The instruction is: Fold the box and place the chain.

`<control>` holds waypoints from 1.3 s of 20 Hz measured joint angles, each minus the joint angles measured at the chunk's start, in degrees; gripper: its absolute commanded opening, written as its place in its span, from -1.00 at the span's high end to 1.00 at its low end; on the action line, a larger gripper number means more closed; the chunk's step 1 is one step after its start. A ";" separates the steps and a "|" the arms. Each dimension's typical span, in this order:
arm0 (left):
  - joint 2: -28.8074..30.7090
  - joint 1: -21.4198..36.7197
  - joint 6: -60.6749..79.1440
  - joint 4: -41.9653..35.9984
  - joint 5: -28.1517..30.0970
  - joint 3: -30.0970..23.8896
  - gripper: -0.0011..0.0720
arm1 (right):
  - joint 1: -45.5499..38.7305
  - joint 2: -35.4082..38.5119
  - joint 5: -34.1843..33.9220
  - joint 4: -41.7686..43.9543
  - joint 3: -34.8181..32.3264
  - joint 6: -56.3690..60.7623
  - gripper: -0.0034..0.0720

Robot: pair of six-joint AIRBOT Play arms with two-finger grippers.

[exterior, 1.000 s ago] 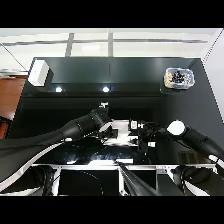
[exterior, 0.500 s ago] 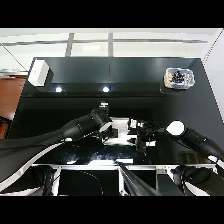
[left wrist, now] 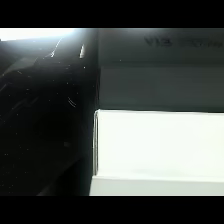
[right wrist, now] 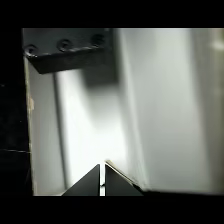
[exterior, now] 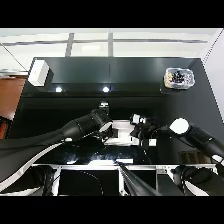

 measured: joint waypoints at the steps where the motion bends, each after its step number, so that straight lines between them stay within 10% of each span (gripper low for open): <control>1: 0.00 0.00 0.00 0.11 0.00 0.00 0.90 | -1.84 1.36 0.76 -2.34 0.44 3.34 0.79; 13: 0.00 0.00 0.11 1.29 0.09 0.00 0.90 | -36.94 10.12 15.74 -15.32 -0.63 58.16 0.80; 26: 0.00 0.00 0.00 1.14 -0.15 0.00 0.90 | -37.81 -4.61 24.11 -8.46 -3.78 61.29 0.80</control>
